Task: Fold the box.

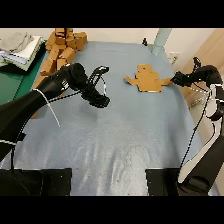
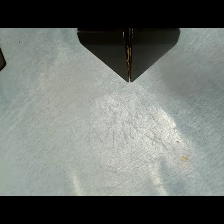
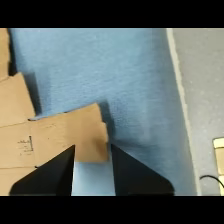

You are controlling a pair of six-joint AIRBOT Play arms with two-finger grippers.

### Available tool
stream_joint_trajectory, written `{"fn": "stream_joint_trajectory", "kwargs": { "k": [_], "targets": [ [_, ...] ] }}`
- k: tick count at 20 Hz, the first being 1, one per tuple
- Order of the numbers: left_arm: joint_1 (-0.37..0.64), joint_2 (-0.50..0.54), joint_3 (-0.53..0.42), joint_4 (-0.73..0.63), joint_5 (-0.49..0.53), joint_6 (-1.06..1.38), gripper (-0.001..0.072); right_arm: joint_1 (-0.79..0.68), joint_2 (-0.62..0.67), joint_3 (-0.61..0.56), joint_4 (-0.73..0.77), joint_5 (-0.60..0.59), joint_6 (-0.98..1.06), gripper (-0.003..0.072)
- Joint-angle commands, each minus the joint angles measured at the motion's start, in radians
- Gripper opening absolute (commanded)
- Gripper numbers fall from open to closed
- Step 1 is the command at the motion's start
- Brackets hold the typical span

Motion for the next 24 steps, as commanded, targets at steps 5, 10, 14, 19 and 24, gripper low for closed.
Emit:
{"fn": "stream_joint_trajectory", "kwargs": {
  "k": [5, 10, 14, 19, 24],
  "targets": [
    [0.0, 0.0, 0.0, 0.0, 0.0, 0.0, 0.0012, 0.012, 0.001, 0.001, 0.145, -0.116, -0.129, 0.0089],
    [0.0, 0.0, 0.0, 0.0, 0.0, 0.0, 0.0012, 0.046, 0.048, 0.001, 0.185, -0.19, -0.13, 0.0003],
    [0.0, 0.0, 0.0, 0.0, 0.0, 0.0, 0.0012, 0.08, 0.169, -0.074, 0.167, -0.229, -0.104, -0.0001],
    [0.0, 0.0, 0.0, 0.0, 0.0, 0.0, 0.0012, 0.122, 0.416, -0.369, 0.134, -0.237, -0.064, -0.0001],
    [0.0, 0.0, 0.0, 0.0, 0.0, 0.0, 0.0012, 0.199, 0.73, -0.851, 0.096, -0.113, 0.024, -0.0001]
  ]
}}
